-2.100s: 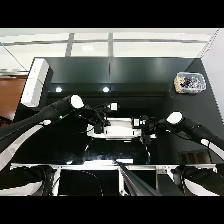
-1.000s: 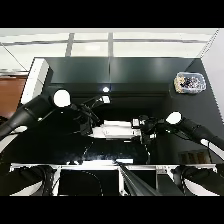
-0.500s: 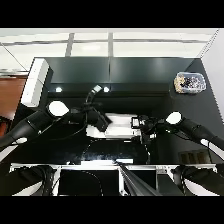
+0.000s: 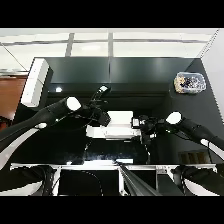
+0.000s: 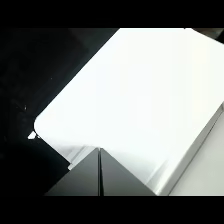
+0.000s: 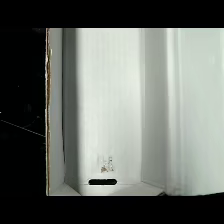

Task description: Fold the box and place the chain.

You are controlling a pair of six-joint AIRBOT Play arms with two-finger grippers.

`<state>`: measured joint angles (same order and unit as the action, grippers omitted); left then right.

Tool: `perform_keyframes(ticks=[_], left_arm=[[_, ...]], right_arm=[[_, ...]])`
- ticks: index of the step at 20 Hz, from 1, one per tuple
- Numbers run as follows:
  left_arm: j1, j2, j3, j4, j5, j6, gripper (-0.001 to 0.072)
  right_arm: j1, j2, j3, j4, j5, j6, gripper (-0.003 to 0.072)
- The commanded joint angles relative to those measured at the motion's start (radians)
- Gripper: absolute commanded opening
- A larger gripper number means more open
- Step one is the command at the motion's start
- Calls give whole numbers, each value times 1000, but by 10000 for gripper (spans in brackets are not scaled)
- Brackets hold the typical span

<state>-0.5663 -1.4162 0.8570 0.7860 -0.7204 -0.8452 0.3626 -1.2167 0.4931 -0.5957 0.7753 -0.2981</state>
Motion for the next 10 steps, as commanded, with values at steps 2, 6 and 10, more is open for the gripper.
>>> perform_keyframes(ticks=[2, 6, 10], left_arm=[[3, -26, 95, 109, -100, -42, 28], [35, 126, 101, 203, -216, -62, 28], [121, 320, -81, 151, -264, 93, 72]], right_arm=[[1, 0, 1, 0, -1, 0, 202], [1, 0, 1, 0, -1, 0, 202], [1, 0, 1, 0, -2, 0, 202]])
